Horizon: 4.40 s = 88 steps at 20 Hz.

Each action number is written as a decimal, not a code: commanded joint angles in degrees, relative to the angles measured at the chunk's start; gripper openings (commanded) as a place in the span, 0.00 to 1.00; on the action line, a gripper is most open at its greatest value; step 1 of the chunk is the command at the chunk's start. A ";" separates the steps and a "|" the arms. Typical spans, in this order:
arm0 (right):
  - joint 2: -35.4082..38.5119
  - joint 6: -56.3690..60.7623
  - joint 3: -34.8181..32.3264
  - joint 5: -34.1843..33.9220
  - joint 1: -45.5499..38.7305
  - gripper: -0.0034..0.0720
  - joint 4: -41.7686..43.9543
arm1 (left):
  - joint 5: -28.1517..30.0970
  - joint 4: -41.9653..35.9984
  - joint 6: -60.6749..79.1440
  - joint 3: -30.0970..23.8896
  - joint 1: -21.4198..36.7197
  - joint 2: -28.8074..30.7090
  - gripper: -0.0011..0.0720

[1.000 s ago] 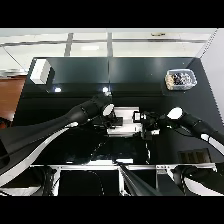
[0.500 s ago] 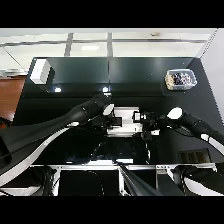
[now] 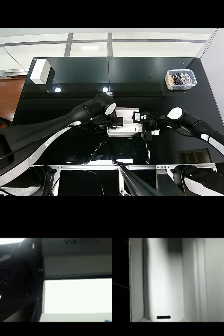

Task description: Fold the box and place the chain.

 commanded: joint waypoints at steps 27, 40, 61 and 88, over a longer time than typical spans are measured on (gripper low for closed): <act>6.51 13.38 0.85 8.26 -0.02 0.96 -10.36 | -0.96 -1.38 -0.15 0.28 -0.11 -0.44 0.05; 9.64 13.31 0.83 6.32 1.09 0.29 -9.90 | -0.85 -1.38 -0.13 0.26 -0.11 -0.44 0.05; 8.81 32.39 2.71 9.55 1.60 0.06 -6.47 | 0.00 -1.88 -0.31 0.28 -0.13 -0.44 0.05; 1.22 61.51 -3.04 25.59 -23.43 0.74 9.77 | -0.04 -1.60 -2.82 0.85 -0.13 -0.68 0.05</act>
